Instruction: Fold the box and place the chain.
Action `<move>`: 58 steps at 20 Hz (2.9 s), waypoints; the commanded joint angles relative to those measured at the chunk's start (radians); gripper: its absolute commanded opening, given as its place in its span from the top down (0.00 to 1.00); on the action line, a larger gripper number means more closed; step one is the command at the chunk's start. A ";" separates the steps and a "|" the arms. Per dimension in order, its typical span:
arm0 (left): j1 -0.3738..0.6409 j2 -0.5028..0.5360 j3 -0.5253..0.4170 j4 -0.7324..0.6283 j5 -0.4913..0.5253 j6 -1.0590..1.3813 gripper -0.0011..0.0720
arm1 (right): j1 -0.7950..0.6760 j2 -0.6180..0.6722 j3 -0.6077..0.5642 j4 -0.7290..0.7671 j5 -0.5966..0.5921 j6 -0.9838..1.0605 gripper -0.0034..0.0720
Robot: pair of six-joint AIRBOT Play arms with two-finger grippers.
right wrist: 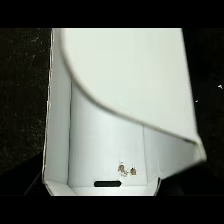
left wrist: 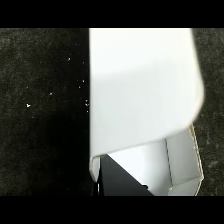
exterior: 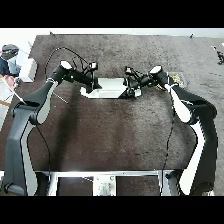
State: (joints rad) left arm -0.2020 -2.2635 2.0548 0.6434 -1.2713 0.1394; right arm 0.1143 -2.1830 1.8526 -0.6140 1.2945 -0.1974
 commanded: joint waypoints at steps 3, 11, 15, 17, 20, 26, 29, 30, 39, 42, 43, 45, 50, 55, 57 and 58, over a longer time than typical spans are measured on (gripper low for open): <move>0.000 0.000 0.000 0.000 0.000 0.000 0.97 | 0.001 -0.009 0.005 0.000 0.008 0.004 0.17; 0.000 0.000 0.000 0.000 0.000 0.000 0.97 | 0.001 -0.028 0.007 -0.008 0.007 0.011 0.17; 0.000 0.000 0.000 0.000 0.000 0.000 0.97 | 0.001 -0.028 0.007 -0.011 0.003 0.011 0.34; 0.000 0.000 0.000 0.000 0.000 0.000 0.97 | 0.001 -0.028 0.007 -0.011 -0.016 0.011 0.34; 0.000 0.000 0.000 0.000 0.000 0.000 0.97 | 0.001 -0.028 0.007 -0.011 -0.023 0.010 0.34; 0.000 0.000 0.000 0.000 0.000 0.000 0.97 | 0.001 -0.028 0.007 -0.010 -0.023 0.010 0.34; 0.000 0.000 0.000 0.000 0.000 0.000 0.97 | 0.001 -0.028 0.007 -0.010 -0.023 0.010 0.34; 0.000 0.000 0.000 0.000 0.000 0.000 0.97 | 0.001 -0.028 0.007 -0.010 -0.023 0.010 0.34; 0.000 0.000 0.000 -0.005 0.005 0.000 0.97 | 0.001 -0.028 0.007 -0.010 -0.023 0.010 0.34; -0.001 0.000 0.000 -0.013 -0.002 -0.010 0.97 | 0.001 -0.028 0.007 -0.010 -0.023 0.010 0.34; 0.000 0.000 0.000 -0.020 -0.005 -0.010 0.97 | 0.001 -0.028 0.007 -0.010 -0.023 0.010 0.34; -0.001 0.000 0.000 -0.034 -0.006 -0.013 0.69 | 0.001 -0.028 0.007 -0.010 -0.023 0.010 0.34; 0.002 0.019 0.000 -0.056 -0.066 -0.064 0.50 | 0.001 -0.028 0.007 -0.010 -0.023 0.010 0.34; 0.066 0.093 0.000 -0.060 -0.165 -0.129 0.50 | 0.001 -0.028 0.007 -0.010 -0.023 0.010 0.34; 0.104 0.134 0.000 -0.064 -0.191 -0.165 0.50 | 0.001 -0.028 0.007 -0.010 -0.023 0.010 0.34; 0.120 0.153 0.000 -0.080 -0.211 -0.183 0.50 | 0.001 -0.028 0.007 -0.010 -0.023 0.010 0.34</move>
State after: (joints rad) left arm -0.1249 -2.1586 2.0541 0.5838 -1.4261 0.0124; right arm 0.1150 -2.2105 1.8584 -0.6239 1.2694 -0.1875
